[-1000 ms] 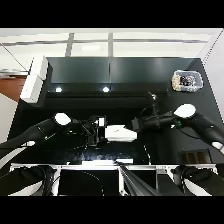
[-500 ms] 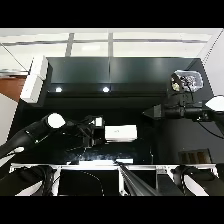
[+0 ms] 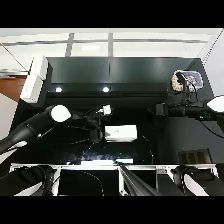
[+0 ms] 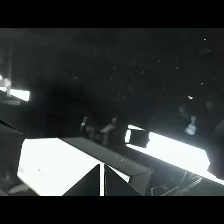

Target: Fold the box and place the chain.

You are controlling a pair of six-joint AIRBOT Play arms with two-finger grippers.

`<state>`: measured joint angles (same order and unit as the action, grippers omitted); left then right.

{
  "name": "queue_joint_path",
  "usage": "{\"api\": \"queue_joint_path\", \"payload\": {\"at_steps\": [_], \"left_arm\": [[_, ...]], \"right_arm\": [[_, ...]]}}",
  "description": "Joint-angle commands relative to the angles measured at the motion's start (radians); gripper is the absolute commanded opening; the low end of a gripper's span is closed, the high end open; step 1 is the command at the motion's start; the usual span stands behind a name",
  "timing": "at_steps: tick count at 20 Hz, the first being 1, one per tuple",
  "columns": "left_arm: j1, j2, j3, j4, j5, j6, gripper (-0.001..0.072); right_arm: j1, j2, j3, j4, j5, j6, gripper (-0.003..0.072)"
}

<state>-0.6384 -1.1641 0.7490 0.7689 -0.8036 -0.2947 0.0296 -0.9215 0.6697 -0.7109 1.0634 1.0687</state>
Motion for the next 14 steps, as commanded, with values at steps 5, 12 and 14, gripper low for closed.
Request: {"api": "queue_joint_path", "payload": {"at_steps": [5,12,14], "left_arm": [[-0.119,-0.156,0.113,-0.026,0.043,-0.054,0.0713],[-0.134,-0.157,0.111,-0.026,0.064,-0.055,0.0713],[-0.144,-0.163,0.111,-0.023,0.064,-0.054,0.0714]], "right_arm": [[-0.001,0.000,0.001,-0.008,-0.019,0.001,0.0040],[-0.001,0.000,0.001,-0.008,-0.021,0.001,0.0040],[-0.001,0.000,0.001,-0.008,-0.021,0.001,0.0040]]}}
